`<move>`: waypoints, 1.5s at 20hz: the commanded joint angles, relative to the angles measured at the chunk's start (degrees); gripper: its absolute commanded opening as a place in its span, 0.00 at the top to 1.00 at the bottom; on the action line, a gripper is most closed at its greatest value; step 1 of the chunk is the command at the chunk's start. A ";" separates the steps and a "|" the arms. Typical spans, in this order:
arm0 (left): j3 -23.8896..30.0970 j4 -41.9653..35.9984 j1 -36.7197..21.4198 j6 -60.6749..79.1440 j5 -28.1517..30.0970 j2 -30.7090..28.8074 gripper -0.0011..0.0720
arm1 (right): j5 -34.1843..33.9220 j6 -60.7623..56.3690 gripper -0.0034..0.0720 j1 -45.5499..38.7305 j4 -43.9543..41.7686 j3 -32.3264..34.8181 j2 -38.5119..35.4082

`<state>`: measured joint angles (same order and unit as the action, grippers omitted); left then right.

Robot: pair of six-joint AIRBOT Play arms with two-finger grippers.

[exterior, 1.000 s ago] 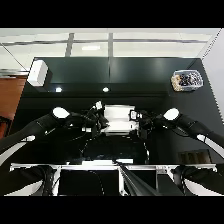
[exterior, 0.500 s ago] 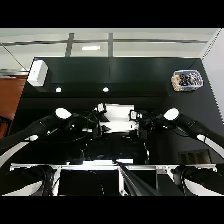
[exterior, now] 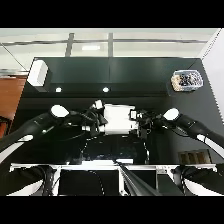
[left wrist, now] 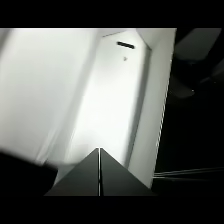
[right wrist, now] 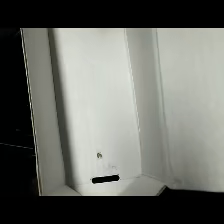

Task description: Fold the box and place the chain.

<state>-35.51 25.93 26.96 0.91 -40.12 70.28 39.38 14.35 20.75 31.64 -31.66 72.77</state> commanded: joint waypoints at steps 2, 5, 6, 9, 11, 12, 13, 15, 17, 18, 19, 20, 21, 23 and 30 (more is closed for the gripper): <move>-0.39 12.37 -10.75 -20.57 -7.37 -8.90 0.95 | 0.39 0.22 0.40 0.07 0.15 0.02 0.02; -0.26 16.15 -21.62 -23.78 -18.53 -12.70 0.95 | 0.39 0.22 0.40 0.07 0.15 0.02 0.02; -0.17 16.41 -24.76 -26.34 -21.09 -12.59 0.95 | 0.39 0.22 0.40 0.07 0.15 0.02 0.02; 1.79 22.29 -32.44 -60.57 -19.74 -10.62 0.95 | 0.39 0.22 0.40 0.07 0.15 0.02 0.02; 2.93 25.31 -35.58 -74.86 -21.11 -7.13 0.95 | 0.42 0.22 0.40 0.07 0.13 0.02 0.02; 3.37 23.04 -36.09 -75.49 -22.40 -4.96 0.95 | 0.42 0.22 0.40 0.07 0.15 0.02 0.02; 3.41 20.02 -35.85 -75.17 -24.20 -2.16 0.95 | 0.42 0.22 0.40 0.07 0.15 0.02 0.02; 3.41 14.71 -33.03 -72.41 -24.46 3.17 0.95 | 0.42 0.22 0.40 0.07 0.15 0.02 0.02; 3.19 11.37 -28.83 -71.01 -21.16 8.11 0.95 | 0.42 0.22 0.40 0.07 0.15 0.02 0.02; 2.49 9.35 -26.60 -68.72 -21.07 10.67 0.95 | 0.42 0.22 0.40 0.07 0.13 0.02 0.02; 1.64 7.37 -24.63 -65.46 -21.88 12.74 0.95 | 0.42 0.22 0.40 0.07 0.15 0.02 0.02; 0.44 6.12 -22.71 -62.71 -22.84 14.56 0.95 | 0.42 0.22 0.40 0.07 0.13 0.02 0.02; -0.83 5.99 -21.03 -61.07 -23.32 15.65 0.95 | 0.42 0.22 0.40 0.07 0.15 0.02 0.02; -3.23 6.03 -18.53 -57.70 -23.47 15.74 0.95 | 0.42 0.22 0.40 0.07 0.15 0.02 0.02; -11.82 6.38 -17.55 -54.88 -30.01 15.47 0.12 | 0.42 0.22 0.40 0.07 0.15 0.02 0.02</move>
